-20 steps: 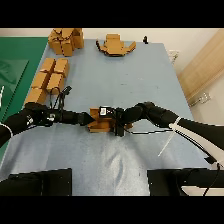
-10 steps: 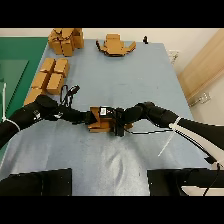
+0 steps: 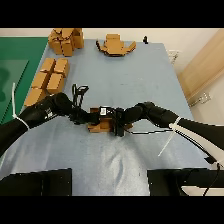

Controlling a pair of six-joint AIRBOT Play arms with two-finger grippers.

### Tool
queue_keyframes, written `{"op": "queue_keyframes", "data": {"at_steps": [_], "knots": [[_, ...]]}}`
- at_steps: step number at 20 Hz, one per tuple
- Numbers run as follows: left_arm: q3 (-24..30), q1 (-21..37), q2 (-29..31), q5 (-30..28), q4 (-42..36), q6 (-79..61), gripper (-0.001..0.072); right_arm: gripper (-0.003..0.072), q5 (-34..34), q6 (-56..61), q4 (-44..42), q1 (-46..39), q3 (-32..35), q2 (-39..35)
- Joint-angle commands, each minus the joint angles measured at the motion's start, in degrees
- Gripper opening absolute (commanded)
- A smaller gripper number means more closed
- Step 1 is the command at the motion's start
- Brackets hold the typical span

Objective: Fold the box.

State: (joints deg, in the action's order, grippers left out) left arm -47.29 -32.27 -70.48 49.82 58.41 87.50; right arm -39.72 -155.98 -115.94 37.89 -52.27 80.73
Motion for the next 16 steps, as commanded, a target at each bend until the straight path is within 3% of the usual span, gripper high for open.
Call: {"op": "queue_keyframes", "data": {"at_steps": [1,4,8,14,15,16], "knots": [[-1.1,-3.1,-0.5,-0.2,11.7,12.3,0.0677,0.0538,0.0,0.0,0.0,0.1,0.0,0.0],[-3.2,-4.6,-0.6,0.7,20.3,19.4,0.0583,0.0538,0.0,0.0,0.0,0.1,0.0,0.0],[-5.2,-7.8,-2.7,3.1,22.8,23.4,0.0583,0.0538,0.1,0.2,0.0,0.1,0.0,0.0],[-12.7,-11.9,-12.6,12.2,28.9,32.4,0.058,0.0538,0.0,0.2,0.0,0.1,0.0,0.0],[-14.2,-12.3,-13.4,13.9,30.6,34.1,0.0477,0.0538,0.0,0.2,0.0,0.1,0.0,0.0],[-15.2,-12.4,-13.6,14.8,31.2,34.2,0.0418,0.0538,0.0,0.2,0.0,0.1,0.0,0.0]]}}
